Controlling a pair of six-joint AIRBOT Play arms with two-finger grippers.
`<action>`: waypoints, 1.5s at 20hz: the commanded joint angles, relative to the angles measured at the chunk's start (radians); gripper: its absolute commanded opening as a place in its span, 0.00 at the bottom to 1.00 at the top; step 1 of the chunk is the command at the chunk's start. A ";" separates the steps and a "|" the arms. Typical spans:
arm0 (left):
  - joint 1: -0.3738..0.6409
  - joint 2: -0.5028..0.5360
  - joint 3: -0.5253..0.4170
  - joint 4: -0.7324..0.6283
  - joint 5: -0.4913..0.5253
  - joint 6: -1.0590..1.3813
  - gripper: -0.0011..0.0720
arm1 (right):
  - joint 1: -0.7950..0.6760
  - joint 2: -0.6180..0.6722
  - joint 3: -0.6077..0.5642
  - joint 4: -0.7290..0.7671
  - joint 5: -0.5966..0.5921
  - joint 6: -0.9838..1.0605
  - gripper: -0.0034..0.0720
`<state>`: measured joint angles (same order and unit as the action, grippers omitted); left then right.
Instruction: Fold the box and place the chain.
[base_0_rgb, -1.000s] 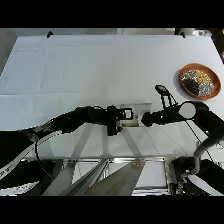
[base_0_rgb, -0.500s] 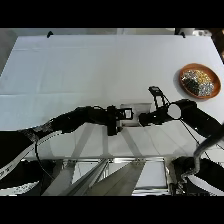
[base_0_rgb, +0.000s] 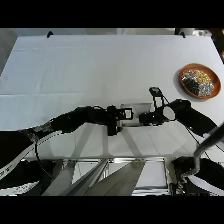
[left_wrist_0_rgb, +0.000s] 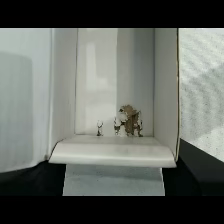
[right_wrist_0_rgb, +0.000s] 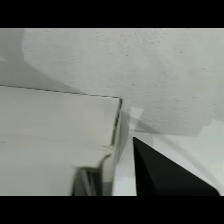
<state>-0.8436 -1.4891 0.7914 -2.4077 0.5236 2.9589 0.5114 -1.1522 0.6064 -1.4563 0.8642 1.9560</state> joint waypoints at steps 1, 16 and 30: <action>0.000 0.001 0.000 0.000 0.000 0.000 0.36 | 0.044 -0.015 0.001 -0.009 -0.025 0.011 0.43; 0.000 0.001 0.000 0.000 0.000 0.000 0.36 | 0.061 -0.040 0.001 -0.065 -0.025 0.063 0.37; 0.000 0.001 0.000 0.000 0.000 0.000 0.36 | 0.061 -0.040 0.013 -0.145 0.010 0.075 0.43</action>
<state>-0.8436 -1.4887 0.7914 -2.4077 0.5232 2.9585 0.5732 -1.1931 0.6117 -1.5799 0.8455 2.0846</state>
